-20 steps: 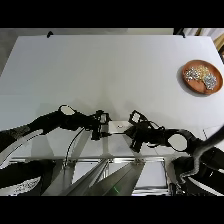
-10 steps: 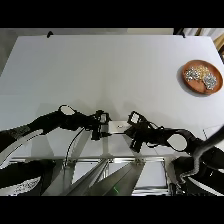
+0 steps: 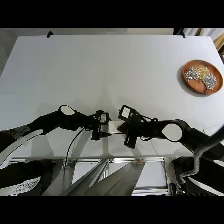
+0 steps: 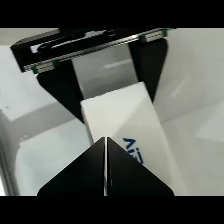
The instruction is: Fold the box and place the chain.
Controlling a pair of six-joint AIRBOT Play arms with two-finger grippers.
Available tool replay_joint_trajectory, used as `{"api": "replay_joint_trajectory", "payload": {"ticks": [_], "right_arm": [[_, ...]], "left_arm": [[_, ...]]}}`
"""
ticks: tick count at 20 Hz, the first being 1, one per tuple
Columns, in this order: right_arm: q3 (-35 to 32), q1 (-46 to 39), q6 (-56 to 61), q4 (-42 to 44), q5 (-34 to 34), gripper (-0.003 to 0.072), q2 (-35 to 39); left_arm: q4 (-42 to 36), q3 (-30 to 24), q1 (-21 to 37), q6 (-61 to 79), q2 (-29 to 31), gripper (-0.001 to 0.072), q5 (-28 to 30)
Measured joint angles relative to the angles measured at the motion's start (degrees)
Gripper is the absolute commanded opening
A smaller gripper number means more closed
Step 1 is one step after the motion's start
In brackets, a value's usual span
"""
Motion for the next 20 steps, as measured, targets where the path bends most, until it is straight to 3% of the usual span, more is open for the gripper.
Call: {"api": "replay_joint_trajectory", "payload": {"ticks": [6,20], "right_arm": [[2.91,0.00,-0.22,-0.44,5.73,0.0013,-4.35],[3.19,0.02,-0.24,-1.64,5.42,0.0015,-8.46]], "left_arm": [[0.00,-0.02,0.00,0.02,0.00,0.0153,0.00],[0.00,0.00,0.00,0.02,0.00,0.0153,0.00]]}}
